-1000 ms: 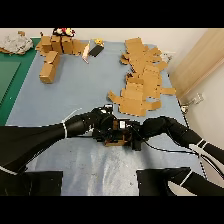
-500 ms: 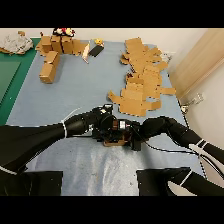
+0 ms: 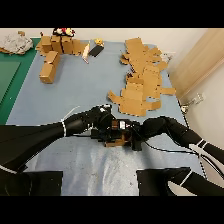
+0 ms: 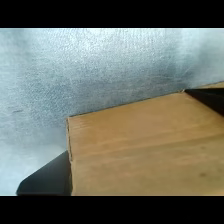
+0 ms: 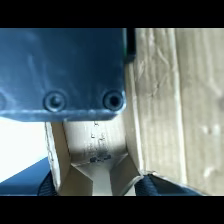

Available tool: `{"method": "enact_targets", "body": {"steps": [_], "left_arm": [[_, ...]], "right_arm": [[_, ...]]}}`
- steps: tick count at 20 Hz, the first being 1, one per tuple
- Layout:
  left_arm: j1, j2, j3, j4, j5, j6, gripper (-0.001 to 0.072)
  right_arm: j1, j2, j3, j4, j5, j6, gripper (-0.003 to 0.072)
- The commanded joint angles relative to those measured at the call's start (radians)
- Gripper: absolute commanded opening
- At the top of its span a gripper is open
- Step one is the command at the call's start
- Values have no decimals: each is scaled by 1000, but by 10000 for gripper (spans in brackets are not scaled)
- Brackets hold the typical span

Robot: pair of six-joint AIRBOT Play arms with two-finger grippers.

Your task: Fold the box.

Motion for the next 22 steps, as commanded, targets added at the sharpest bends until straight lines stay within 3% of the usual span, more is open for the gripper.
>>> {"method": "enact_targets", "body": {"steps": [1,10,21,22], "left_arm": [[1,1,21,32,-55,1,244],[1,0,55,121,-127,-79,244],[-2,-3,66,162,-134,-90,241],[-5,-3,66,165,-134,-92,171]], "right_arm": [[1,0,0,2,2,1,529],[1,0,0,2,2,1,530],[1,0,0,2,2,1,530],[1,0,0,2,2,1,529]]}}
